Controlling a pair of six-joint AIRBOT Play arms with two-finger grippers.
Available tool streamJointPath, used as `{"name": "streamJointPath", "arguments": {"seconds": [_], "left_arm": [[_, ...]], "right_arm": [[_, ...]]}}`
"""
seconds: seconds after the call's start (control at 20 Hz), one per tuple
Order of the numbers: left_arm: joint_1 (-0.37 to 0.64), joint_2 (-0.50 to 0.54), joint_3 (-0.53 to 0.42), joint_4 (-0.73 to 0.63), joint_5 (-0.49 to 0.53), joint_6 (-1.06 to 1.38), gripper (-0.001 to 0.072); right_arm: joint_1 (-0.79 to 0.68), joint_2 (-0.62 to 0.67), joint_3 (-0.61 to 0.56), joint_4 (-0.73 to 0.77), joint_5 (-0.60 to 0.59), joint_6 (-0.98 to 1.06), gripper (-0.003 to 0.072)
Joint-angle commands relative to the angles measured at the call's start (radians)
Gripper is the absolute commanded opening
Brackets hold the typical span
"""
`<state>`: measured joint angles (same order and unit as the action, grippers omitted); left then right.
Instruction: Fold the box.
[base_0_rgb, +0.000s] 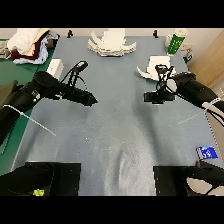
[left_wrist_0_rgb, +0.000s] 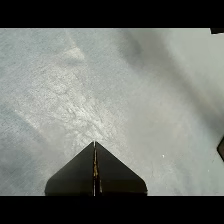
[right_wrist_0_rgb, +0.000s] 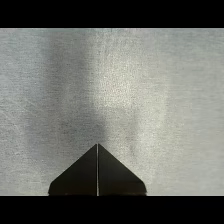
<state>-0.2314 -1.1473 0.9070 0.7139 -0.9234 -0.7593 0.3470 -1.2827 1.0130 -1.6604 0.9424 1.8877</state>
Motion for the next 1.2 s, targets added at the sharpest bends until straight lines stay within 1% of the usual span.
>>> {"name": "streamJointPath", "arguments": {"seconds": [0.0,0.3,0.45,0.55,0.7,0.75,0.8,0.85,0.9,0.95,1.0,1.05,1.1,1.15], "left_arm": [[0.0,0.0,0.0,0.0,0.0,0.0,0.0015],[0.0,0.0,0.0,0.0,0.0,0.0,0.0015],[0.0,0.0,0.0,0.0,0.0,0.0,0.0015],[0.0,0.0,0.0,0.0,0.0,0.0,0.0015],[0.0,0.0,0.0,0.0,0.0,0.0,0.0015],[0.0,0.0,0.0,0.0,0.0,0.0,0.0015],[0.0,0.0,0.0,0.0,0.0,0.0,0.0015],[0.0,0.0,0.0,0.0,0.0,0.0,0.0015],[0.0,0.0,0.0,0.0,0.0,0.0,0.0015],[0.0,0.0,0.0,0.0,0.0,0.0,0.0015],[0.0,0.0,0.0,0.0,0.0,0.0,0.0015],[0.0,0.0,0.0,0.0,0.0,0.0,0.0015],[0.0,0.0,0.0,0.0,0.0,0.0,0.0015],[0.0,0.0,0.0,0.0,0.0,0.0,0.0015]], "right_arm": [[0.0,-0.001,0.001,0.0,0.0,0.0,0.0001],[0.0,-0.001,0.001,0.0,-0.005,0.001,0.0001],[0.0,-0.002,0.001,0.028,-0.095,0.024,0.0001],[0.0,-0.002,0.0,0.153,-0.103,0.108,0.0002],[0.0,-0.002,0.0,0.39,-0.12,0.142,0.0001],[0.0,-0.002,0.001,0.426,-0.141,0.196,0.0001],[0.0,-0.002,0.001,0.454,-0.177,0.248,0.0001],[0.0,-0.002,0.001,0.486,-0.216,0.25,0.0001],[0.0,-0.002,0.002,0.499,-0.222,0.25,0.0001],[-0.004,-0.002,0.008,0.477,-0.238,0.228,0.0001],[-0.034,-0.002,0.031,0.457,-0.235,0.172,0.0002],[-0.095,-0.007,0.075,0.452,-0.181,0.132,0.0002],[-0.188,-0.025,0.145,0.453,-0.097,0.078,0.0054],[-0.29,-0.052,0.22,0.452,-0.02,0.031,0.0177]]}}
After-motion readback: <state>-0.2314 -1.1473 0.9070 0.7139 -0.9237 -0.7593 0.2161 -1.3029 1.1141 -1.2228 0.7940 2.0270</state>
